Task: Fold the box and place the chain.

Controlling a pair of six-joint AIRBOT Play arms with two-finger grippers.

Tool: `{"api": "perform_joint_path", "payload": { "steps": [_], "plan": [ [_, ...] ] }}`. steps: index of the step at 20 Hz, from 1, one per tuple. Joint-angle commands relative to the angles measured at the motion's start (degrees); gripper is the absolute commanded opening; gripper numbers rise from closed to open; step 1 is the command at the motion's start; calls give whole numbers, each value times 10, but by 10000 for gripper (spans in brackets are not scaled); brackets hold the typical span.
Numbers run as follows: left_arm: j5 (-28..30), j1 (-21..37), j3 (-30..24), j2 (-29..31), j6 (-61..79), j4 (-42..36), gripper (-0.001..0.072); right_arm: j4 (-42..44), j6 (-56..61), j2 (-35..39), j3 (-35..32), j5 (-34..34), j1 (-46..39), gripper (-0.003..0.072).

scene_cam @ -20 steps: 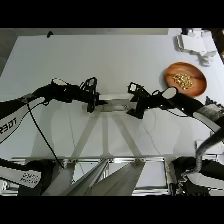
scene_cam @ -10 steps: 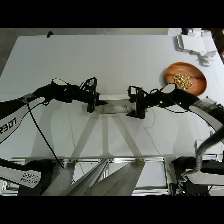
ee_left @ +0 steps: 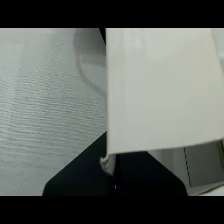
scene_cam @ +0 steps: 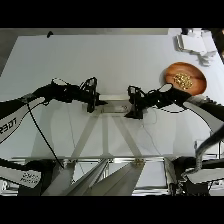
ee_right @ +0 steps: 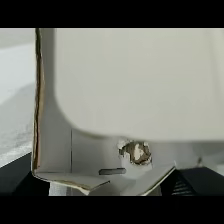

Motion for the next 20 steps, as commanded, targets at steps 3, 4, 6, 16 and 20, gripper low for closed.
{"api": "perform_joint_path", "payload": {
  "steps": [3, 4, 6, 16, 20],
  "plan": [
    [0, 0, 0, 0, 0, 0, 10, 21, -50, -7, 1, 4, 3, 505],
    [0, 0, 0, 0, 0, 0, 10, 17, -50, -7, 1, 4, 5, 505],
    [0, 0, 0, 0, 0, 0, 10, 11, -50, -7, 1, 4, 10, 505],
    [0, 0, 0, 0, 0, 0, 10, 11, -49, -6, 1, 4, 11, 506],
    [0, 0, 0, 0, 0, 0, 10, 11, -49, -6, 1, 4, 11, 506]
  ]
}}
